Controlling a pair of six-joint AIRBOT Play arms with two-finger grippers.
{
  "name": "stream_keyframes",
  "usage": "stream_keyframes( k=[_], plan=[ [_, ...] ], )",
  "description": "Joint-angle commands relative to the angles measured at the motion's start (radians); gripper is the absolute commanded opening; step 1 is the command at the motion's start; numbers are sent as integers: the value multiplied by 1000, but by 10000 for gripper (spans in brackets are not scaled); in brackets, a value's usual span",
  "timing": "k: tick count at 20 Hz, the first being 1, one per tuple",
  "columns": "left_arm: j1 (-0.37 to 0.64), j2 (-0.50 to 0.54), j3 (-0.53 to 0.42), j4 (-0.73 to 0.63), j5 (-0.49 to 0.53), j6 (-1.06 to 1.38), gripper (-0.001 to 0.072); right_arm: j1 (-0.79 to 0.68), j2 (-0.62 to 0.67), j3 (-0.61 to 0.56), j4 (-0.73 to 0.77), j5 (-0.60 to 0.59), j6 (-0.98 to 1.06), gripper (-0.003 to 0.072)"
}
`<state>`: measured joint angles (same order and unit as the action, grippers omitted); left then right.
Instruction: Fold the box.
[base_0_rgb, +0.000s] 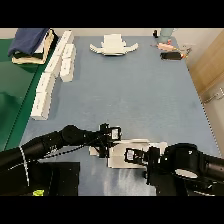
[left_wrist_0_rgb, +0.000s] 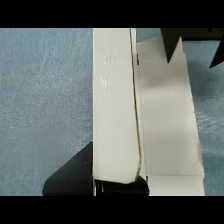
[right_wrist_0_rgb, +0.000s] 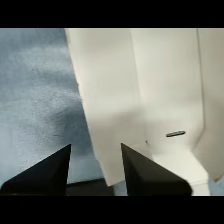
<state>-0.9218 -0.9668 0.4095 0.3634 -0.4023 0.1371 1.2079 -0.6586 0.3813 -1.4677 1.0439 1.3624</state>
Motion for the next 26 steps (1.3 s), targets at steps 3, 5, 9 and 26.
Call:
stream_keyframes(
  k=[3, 5, 9, 26],
  plan=[
    [0, 0, 1, 0, 0, 0, 15, 74, -80, 0, -187, -56, 78, 515],
    [0, 0, 1, 0, 0, 0, 15, 98, -93, 0, -212, -61, 154, 515],
    [0, 0, 1, 0, 0, 0, 15, 182, -75, 0, -322, -57, 371, 515],
    [0, 0, 1, 0, 0, 0, 15, 219, 68, 2, -566, 72, 771, 634]
  ],
)
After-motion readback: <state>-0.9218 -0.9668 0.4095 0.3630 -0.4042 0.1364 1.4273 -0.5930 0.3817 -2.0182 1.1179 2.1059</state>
